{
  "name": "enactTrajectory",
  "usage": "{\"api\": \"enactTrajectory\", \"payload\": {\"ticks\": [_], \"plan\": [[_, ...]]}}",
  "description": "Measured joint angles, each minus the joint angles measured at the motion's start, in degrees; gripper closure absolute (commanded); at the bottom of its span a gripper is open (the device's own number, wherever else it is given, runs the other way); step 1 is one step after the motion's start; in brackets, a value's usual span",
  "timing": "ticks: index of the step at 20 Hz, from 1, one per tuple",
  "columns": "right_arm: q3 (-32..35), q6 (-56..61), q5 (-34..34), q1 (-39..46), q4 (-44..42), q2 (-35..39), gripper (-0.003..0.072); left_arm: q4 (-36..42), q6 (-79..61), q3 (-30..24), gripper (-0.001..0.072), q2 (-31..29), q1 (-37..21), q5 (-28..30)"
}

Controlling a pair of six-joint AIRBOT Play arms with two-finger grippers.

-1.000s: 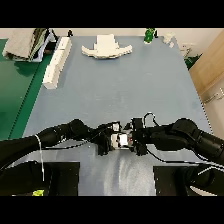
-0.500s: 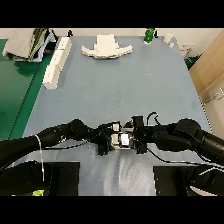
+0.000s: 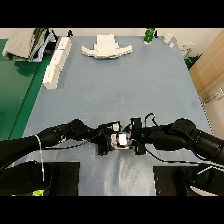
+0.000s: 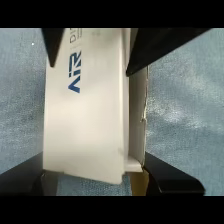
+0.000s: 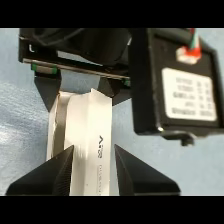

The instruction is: Fold the box.

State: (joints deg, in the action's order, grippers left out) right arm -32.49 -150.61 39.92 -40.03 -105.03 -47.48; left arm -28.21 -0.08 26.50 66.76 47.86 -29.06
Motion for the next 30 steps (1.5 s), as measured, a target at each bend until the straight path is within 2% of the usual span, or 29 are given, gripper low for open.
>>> {"api": "enactTrajectory", "payload": {"ticks": [2, 11, 12, 14, 15, 17, 21, 23, 24, 26, 27, 29, 30], "plan": [[0.0, 0.0, 1.0, -0.5, -0.4, -0.2, 0.0412, 0.0, -0.1, 0.0, 0.0243, 0.0, 0.0, 0.0], [0.7, 0.0, 2.6, -1.0, -1.5, -0.4, 0.0411, -0.1, -0.1, 0.0, 0.0243, 0.0, 0.0, 0.0], [0.7, 0.0, 2.6, -1.0, -1.6, -0.4, 0.0398, -0.1, -0.1, 0.0, 0.0243, 0.0, 0.0, 0.0], [0.7, 0.1, 3.0, -1.0, -1.7, -0.2, 0.0318, -0.1, -0.1, 0.0, 0.0243, 0.0, 0.0, 0.0], [0.7, 0.1, 3.2, -1.0, -1.7, 0.1, 0.0313, 0.0, -0.1, 0.0, 0.0243, 0.0, 0.0, 0.0], [0.7, 0.2, 3.1, -1.0, -1.7, 0.8, 0.0225, 0.0, 0.0, 0.0, 0.0243, 0.0, 0.0, 0.0], [0.7, 1.7, 3.0, -1.0, -1.7, 2.3, 0.0213, 0.0, 0.0, 0.0, 0.0243, 0.0, 0.0, 0.0], [0.7, 4.2, 3.0, -1.0, -1.7, 3.7, 0.0232, 0.0, 0.0, 0.0, 0.0243, 0.0, 0.0, 0.0], [0.7, 6.0, 2.9, -1.0, -1.7, 4.6, 0.0244, 0.0, 0.0, 0.0, 0.0243, 0.0, 0.0, 0.0], [0.7, 11.1, 2.3, -1.0, -1.7, 6.3, 0.0495, 0.0, 0.0, 0.0, 0.0243, 0.0, 0.0, 0.0], [0.7, 14.0, 1.9, -1.0, -1.7, 6.8, 0.0597, 0.0, 0.0, 0.0, 0.0243, 0.0, 0.0, 0.0], [1.1, 18.9, 0.4, -1.0, -1.7, 7.5, 0.0678, 0.0, 0.0, 0.0, 0.0243, 0.0, 0.0, 0.0], [1.5, 21.1, -0.8, -1.0, -2.0, 7.7, 0.0679, 0.0, 0.0, 0.0, 0.0243, 0.0, 0.0, 0.0]]}}
